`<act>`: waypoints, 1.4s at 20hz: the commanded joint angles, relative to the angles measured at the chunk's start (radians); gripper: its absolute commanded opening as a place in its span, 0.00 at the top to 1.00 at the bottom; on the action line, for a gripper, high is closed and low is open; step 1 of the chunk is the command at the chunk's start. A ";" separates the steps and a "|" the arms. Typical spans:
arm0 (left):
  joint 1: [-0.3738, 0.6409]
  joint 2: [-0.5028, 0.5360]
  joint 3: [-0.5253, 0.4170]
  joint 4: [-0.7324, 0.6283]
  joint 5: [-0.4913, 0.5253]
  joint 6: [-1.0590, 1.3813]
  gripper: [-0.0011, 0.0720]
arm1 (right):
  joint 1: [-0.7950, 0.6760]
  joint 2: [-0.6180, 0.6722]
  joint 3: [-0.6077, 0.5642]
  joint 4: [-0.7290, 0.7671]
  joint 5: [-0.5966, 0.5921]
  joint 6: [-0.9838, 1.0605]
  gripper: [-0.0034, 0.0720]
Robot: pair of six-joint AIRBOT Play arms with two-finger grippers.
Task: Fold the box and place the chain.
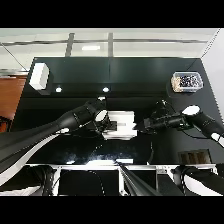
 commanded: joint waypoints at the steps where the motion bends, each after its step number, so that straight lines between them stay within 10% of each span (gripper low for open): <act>1: 0.001 0.000 0.000 0.001 0.001 0.000 0.95 | 0.089 0.000 0.025 -0.006 -0.056 0.060 0.23; 10: 0.001 0.000 0.000 0.001 0.002 0.000 0.95 | 0.332 0.000 0.203 -0.428 -0.172 0.508 0.23; 12: 0.001 0.000 0.000 0.000 0.002 0.000 0.95 | 0.380 0.000 0.231 -0.532 -0.172 0.601 0.40; 24: 0.001 0.000 0.000 0.000 0.001 0.000 0.95 | 0.587 -0.050 0.333 -0.901 -0.159 1.028 0.48; 28: 0.001 0.000 0.000 0.000 0.002 0.000 0.95 | 0.611 -0.068 0.344 -0.911 -0.115 1.092 0.65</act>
